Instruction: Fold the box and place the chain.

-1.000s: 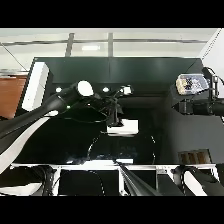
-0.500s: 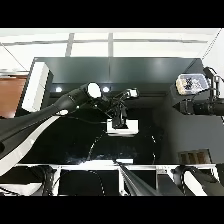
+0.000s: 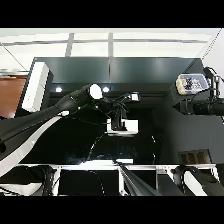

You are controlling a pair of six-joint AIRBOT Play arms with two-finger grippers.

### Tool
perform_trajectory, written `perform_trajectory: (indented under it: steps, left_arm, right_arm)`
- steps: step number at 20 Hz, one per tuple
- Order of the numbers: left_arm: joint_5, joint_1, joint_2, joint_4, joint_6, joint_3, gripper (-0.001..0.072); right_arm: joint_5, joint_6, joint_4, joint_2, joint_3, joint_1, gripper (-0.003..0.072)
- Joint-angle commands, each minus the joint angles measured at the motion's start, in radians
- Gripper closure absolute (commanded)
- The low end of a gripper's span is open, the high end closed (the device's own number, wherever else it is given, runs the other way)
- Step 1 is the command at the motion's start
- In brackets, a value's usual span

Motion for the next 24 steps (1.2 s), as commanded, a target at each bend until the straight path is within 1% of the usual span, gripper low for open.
perform_trajectory:
  steps: [1,4,7,9,18,22,24]
  left_arm:
    - [-0.005,-0.008,-0.001,0.003,0.002,0.001,-0.0002]
    - [-0.008,-0.041,-0.001,0.014,0.002,0.001,-0.0002]
    - [0.000,-0.090,-0.001,0.100,-0.011,0.001,-0.0002]
    - [0.010,-0.112,-0.001,0.134,-0.013,0.001,-0.0002]
    - [0.039,-0.136,-0.008,0.148,-0.013,0.001,-0.0003]
    - [0.082,-0.188,-0.040,0.155,-0.013,0.001,-0.0002]
    - [0.111,-0.211,-0.056,0.195,-0.014,0.001,-0.0002]
  right_arm:
    - [0.000,0.000,0.000,0.000,0.000,-0.001,0.0663]
    - [0.000,0.000,0.000,0.000,0.000,-0.001,0.0663]
    - [0.000,0.000,0.000,0.000,0.000,-0.001,0.0663]
    - [0.000,0.000,0.000,0.000,0.000,-0.001,0.0663]
    - [0.000,0.001,0.000,0.001,0.000,-0.001,0.0663]
    - [-0.001,0.001,0.000,0.000,0.000,-0.001,0.0663]
    - [0.000,0.001,0.000,0.001,0.000,-0.001,0.0663]
